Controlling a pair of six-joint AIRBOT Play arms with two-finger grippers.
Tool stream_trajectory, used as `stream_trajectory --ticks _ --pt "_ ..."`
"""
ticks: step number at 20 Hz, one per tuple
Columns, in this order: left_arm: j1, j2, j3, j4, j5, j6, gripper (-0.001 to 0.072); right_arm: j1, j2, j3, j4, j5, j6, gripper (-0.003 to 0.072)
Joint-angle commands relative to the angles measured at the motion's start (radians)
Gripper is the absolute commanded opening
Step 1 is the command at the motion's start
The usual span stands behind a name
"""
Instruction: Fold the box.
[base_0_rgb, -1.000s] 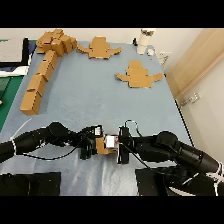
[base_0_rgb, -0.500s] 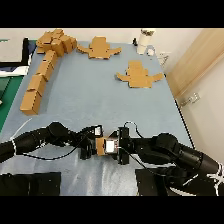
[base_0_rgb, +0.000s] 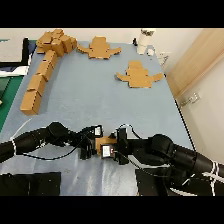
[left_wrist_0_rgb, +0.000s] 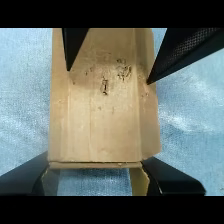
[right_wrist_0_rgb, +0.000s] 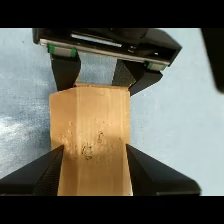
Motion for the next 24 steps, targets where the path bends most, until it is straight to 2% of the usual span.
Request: stream_trajectory --ticks 1,4,6,14,15,16,23,24 --pt "0.000 0.001 0.001 0.000 0.000 0.000 0.0526 0.082 -0.003 0.000 -0.236 0.010 0.206 0.0587" --pt "0.000 0.001 0.001 0.000 0.000 0.000 0.0526 0.181 -0.003 0.000 -0.503 0.005 0.440 0.0587" --pt "0.000 0.001 0.001 0.000 0.000 0.000 0.0526 0.234 -0.005 0.000 -0.577 -0.014 0.529 0.0587" --pt "0.000 0.001 0.001 0.000 0.000 0.000 0.0526 0.283 -0.074 -0.002 -0.590 -0.057 0.585 0.0577" --pt "0.000 0.001 0.001 0.000 0.000 0.000 0.0526 0.283 -0.083 -0.002 -0.595 -0.057 0.594 0.0498" --pt "0.000 0.001 0.001 0.000 0.000 0.000 0.0526 0.283 -0.085 -0.002 -0.598 -0.057 0.600 0.0457" --pt "0.000 0.001 0.001 0.000 0.000 0.000 0.0526 0.283 -0.084 0.000 -0.600 -0.058 0.611 0.0437" --pt "0.000 0.001 0.001 0.000 0.000 0.000 0.0526 0.283 -0.082 0.000 -0.601 -0.058 0.611 0.0401"
